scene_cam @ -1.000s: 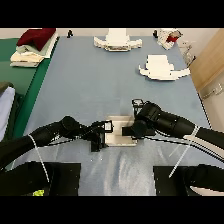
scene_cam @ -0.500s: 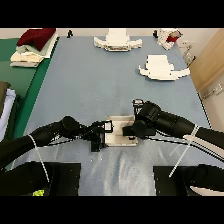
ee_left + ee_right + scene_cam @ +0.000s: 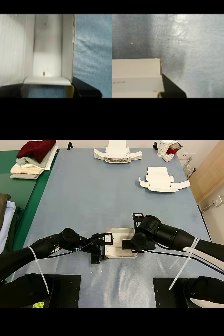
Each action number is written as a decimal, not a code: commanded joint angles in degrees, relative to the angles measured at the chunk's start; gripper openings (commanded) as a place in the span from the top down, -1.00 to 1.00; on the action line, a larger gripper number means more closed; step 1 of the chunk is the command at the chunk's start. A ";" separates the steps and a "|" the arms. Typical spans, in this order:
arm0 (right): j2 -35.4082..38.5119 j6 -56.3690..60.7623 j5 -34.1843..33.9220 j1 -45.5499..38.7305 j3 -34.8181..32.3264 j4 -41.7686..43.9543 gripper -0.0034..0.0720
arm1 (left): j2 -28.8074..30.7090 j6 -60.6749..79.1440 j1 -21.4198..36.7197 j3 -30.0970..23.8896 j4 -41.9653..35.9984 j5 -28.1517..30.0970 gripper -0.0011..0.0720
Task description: Fold the box.
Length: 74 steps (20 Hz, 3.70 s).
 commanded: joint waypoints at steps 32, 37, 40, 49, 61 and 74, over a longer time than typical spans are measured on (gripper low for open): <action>-13.07 -82.34 -22.73 -37.79 9.81 59.01 0.90 | 0.00 -0.02 -0.02 -0.02 0.00 0.00 -0.30; -11.56 -84.11 -24.92 -32.00 9.03 50.77 0.90 | 0.00 -0.02 -0.02 0.00 0.00 0.04 -0.29; -6.60 -85.09 -17.57 -28.06 5.51 46.95 0.90 | 0.00 -0.02 -0.02 0.00 0.00 0.02 -0.30; 14.25 -92.21 18.21 -14.51 -11.98 43.41 0.90 | 0.00 -0.02 -0.02 0.00 0.00 0.02 -0.30; 23.98 -98.14 32.57 -1.27 -20.04 29.70 -0.34 | 0.00 -0.02 -0.02 0.00 0.00 0.00 -0.29; 20.02 -108.13 33.27 -0.07 -18.29 24.26 -0.48 | 0.00 -0.02 -0.02 0.00 0.00 0.02 -0.30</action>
